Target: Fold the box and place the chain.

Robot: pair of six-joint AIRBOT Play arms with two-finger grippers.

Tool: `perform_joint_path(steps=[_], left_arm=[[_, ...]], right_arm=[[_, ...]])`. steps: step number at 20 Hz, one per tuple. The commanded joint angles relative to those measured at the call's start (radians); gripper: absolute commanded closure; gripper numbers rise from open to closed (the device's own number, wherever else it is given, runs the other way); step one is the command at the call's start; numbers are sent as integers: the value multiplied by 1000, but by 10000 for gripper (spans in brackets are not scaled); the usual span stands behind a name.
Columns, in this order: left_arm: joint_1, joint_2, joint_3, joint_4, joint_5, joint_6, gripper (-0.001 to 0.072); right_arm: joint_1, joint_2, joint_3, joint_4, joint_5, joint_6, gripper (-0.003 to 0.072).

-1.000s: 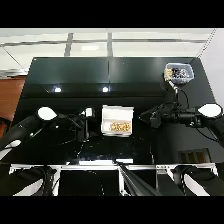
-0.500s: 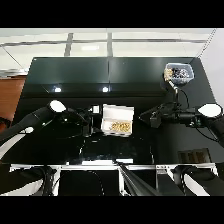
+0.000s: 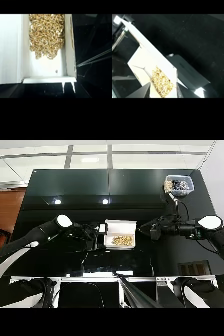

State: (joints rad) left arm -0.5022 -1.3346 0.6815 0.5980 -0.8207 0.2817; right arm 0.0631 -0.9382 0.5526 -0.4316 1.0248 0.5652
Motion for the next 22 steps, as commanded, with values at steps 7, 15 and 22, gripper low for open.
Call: perform_joint_path(steps=[7, 15, 22], left_arm=[[-19, -1, 1, -4, 17, -1, 249], [-19, -1, 1, -5, 17, -1, 249], [-19, -1, 1, -5, 16, -1, 249]], right_arm=[[2, 1, 1, 201, -142, 58, 64], [149, -83, 30, 126, -417, 145, -21], [280, -114, 100, -203, -235, -148, -21]])
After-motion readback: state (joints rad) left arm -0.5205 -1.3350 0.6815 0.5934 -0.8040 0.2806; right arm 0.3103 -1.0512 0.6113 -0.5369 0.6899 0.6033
